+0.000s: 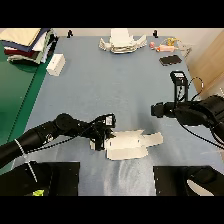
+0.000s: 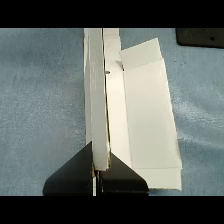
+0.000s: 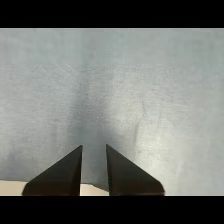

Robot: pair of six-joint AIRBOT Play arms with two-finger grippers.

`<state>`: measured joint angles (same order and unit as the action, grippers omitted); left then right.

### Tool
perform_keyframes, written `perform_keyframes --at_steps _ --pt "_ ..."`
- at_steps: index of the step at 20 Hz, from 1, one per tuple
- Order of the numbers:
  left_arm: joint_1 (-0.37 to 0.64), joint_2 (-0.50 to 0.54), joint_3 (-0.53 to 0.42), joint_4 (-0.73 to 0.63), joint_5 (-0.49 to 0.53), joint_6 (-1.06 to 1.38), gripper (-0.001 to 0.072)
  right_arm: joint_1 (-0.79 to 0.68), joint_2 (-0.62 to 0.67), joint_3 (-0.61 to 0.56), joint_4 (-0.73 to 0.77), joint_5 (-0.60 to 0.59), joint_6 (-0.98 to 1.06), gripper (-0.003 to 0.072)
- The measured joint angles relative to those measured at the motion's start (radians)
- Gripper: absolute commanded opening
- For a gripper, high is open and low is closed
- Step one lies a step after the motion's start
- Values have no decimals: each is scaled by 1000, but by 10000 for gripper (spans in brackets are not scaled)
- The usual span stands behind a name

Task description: Fold the box.

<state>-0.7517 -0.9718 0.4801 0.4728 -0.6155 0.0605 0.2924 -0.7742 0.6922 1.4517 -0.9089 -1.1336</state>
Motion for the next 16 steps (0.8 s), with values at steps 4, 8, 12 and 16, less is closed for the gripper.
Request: perform_keyframes --at_steps 4,8,12,16 --pt "0 0 4 5 -15 0 12 0 0 0 18 -60 0 38" --pt "33 -2 42 65 -97 -41 12 0 0 0 25 -116 0 38" --pt "85 -1 77 102 -148 -80 12 0 0 0 27 -136 0 38" --pt "103 -1 87 111 -154 -79 12 0 0 0 29 -140 0 38"
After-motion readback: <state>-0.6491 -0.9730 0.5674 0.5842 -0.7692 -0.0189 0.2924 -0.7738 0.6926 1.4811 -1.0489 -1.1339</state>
